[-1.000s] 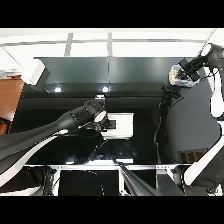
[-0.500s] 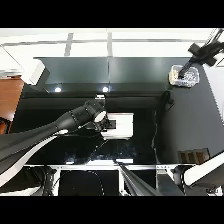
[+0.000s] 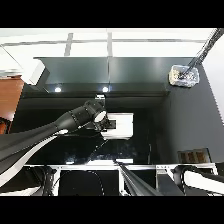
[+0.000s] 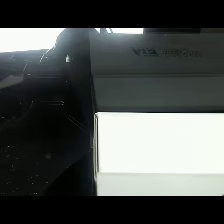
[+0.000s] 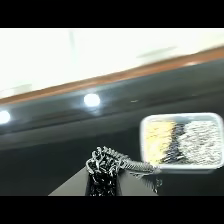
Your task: Fold the box and place the chain.
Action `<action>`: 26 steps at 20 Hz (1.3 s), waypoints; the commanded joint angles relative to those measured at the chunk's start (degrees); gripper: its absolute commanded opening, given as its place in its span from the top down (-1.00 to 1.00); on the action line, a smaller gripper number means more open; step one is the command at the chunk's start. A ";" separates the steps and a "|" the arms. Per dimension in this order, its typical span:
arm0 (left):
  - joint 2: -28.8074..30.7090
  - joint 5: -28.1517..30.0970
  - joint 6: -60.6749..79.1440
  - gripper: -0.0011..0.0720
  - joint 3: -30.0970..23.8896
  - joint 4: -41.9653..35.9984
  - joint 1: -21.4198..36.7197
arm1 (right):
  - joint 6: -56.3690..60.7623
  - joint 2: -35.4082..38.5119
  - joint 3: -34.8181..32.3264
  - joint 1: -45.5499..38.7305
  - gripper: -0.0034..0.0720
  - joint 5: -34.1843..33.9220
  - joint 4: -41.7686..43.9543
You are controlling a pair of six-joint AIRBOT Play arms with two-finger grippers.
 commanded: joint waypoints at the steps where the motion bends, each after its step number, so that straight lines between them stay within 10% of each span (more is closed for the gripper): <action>1: 0.04 0.04 0.02 0.89 -0.02 0.00 0.02 | -2.16 9.92 -4.02 1.64 0.88 3.26 4.42; 14: 0.04 0.00 0.02 0.89 -0.02 0.00 0.02 | -5.75 16.22 -5.16 12.39 0.88 22.47 26.73; 26: 0.04 0.02 0.02 0.89 -0.02 0.00 0.00 | -4.90 15.85 -18.10 31.15 0.88 7.67 26.64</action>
